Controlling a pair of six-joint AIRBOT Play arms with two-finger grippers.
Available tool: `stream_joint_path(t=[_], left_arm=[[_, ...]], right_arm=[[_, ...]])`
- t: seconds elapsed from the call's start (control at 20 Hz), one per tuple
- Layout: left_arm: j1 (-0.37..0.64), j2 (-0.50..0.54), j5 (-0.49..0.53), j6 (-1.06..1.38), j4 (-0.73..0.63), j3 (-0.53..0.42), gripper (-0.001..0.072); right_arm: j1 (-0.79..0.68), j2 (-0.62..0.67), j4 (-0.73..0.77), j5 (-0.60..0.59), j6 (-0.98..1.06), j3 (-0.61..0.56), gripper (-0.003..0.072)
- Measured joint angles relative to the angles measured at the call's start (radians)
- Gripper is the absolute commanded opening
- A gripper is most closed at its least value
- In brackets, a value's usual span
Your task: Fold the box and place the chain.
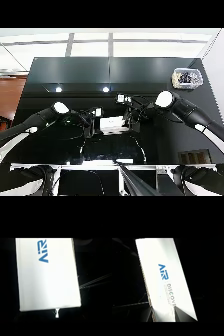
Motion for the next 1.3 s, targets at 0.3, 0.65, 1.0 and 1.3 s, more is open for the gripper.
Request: stream_joint_path(t=[0.3, 0.65, 1.0, 1.3], left_arm=[[0.000, 0.000, -0.002, 0.000, 0.000, 0.000, 0.0387], [0.000, 0.000, -0.002, 0.000, 0.000, 0.000, 0.0387], [0.000, 0.000, 0.000, 0.000, 0.000, 0.000, 0.0387], [0.000, 0.000, 0.000, 0.000, 0.000, 0.000, 0.0387]], right_arm=[[0.000, 0.006, -0.003, 0.018, 0.011, 0.000, 0.0320], [0.000, 0.006, -0.007, 0.021, 0.018, 0.000, 0.0445], [0.000, -0.013, -0.005, 0.020, 0.029, 0.000, 0.0447], [-0.014, 0.014, -0.014, 0.061, 0.086, 0.020, 0.0431]])
